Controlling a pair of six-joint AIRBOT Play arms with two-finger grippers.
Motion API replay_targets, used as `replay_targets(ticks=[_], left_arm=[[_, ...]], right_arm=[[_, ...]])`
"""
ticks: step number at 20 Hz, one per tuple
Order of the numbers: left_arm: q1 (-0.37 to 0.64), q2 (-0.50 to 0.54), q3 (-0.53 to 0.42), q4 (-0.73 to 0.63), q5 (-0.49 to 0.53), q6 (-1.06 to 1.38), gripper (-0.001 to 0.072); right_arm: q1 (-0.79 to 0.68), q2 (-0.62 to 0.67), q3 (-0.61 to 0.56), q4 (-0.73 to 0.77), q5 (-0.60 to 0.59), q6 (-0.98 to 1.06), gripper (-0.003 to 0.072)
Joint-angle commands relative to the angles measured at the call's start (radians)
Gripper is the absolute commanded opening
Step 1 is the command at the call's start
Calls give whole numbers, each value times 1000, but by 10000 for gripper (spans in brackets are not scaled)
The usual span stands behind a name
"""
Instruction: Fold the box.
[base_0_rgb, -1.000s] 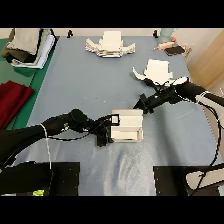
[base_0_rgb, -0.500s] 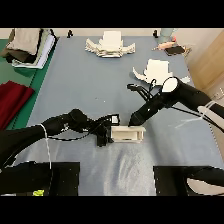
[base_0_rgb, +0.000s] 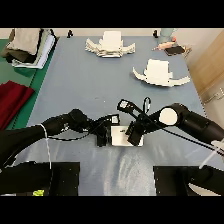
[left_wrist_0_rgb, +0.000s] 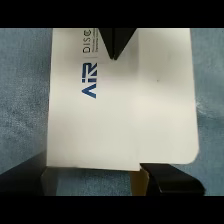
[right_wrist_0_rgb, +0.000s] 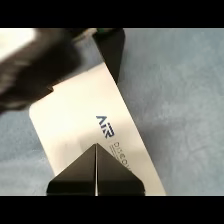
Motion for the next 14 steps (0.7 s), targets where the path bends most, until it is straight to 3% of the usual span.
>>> replay_targets(ticks=[1, 7, 8, 9, 10, 12, 13, 14], left_arm=[[0, 0, 0, 0, 0, 0, 447], [0, 0, 0, 0, 1, 0, 447], [0, 0, 0, 0, 0, 0, 447], [0, 0, 0, 0, 0, 0, 447], [0, 0, 0, 0, 1, 0, 448], [0, 0, 0, 0, 0, 0, 448], [0, 0, 0, 0, 1, 0, 447], [0, 0, 0, 0, 1, 0, 447]], right_arm=[[97, 69, -28, -75, -116, -1, 2], [248, 122, -72, -287, -127, -5, 3], [256, 117, -90, -318, -135, -5, 102], [256, 111, -104, -327, -149, -15, 282], [256, 109, -115, -338, -168, -29, 366], [256, 109, -122, -378, -212, -31, 389], [256, 109, -122, -397, -233, -31, 450], [256, 109, -122, -413, -248, -32, 461]])
